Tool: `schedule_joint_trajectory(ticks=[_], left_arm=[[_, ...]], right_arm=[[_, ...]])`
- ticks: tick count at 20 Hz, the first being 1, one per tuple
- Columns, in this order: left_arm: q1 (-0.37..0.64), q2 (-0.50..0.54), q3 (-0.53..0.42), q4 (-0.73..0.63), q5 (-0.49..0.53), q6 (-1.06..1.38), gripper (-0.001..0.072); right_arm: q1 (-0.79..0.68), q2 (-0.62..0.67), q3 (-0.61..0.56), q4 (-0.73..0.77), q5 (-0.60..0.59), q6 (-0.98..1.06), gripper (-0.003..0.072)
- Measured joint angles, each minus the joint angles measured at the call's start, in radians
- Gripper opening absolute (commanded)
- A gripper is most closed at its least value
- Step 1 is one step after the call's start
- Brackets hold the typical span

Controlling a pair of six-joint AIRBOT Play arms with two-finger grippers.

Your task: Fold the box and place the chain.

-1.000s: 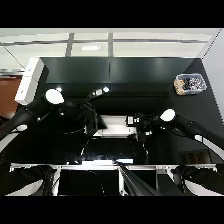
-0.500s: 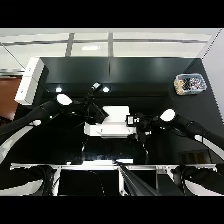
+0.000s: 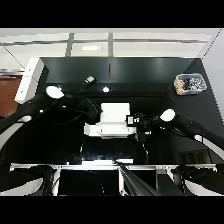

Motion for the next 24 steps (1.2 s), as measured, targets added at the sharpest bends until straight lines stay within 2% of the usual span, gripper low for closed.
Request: schedule_joint_trajectory(ticks=[3,6,11,15,20,21,22,24], left_arm=[[0.067,0.071,-0.024,-0.008,-0.083,-0.074,0.0026],[0.090,0.094,-0.094,-0.077,-0.153,-0.139,0.0025],[0.050,0.087,-0.184,-0.128,-0.148,-0.184,0.0026],[0.037,0.082,-0.203,-0.053,-0.129,-0.184,0.0026],[0.032,0.082,-0.209,0.133,-0.098,-0.129,0.0034],[0.032,0.081,-0.210,0.169,-0.092,-0.121,0.0069],[0.031,0.082,-0.210,0.194,-0.084,-0.108,0.0152],[0.031,0.082,-0.210,0.230,-0.077,-0.051,0.0540]], right_arm=[[0.000,0.000,0.000,0.000,0.000,0.000,0.0475],[0.000,0.000,0.000,0.000,0.000,0.000,0.0475],[0.000,0.000,0.000,0.000,0.000,0.000,0.0475],[0.000,0.000,0.000,0.000,0.000,0.000,0.0475],[0.000,0.000,0.000,0.000,-0.007,0.000,0.0475],[0.000,0.000,0.000,0.000,-0.008,0.000,0.0475],[0.000,0.000,0.000,0.000,-0.009,0.000,0.0475],[0.000,0.000,0.000,0.000,-0.012,0.000,0.0475]])
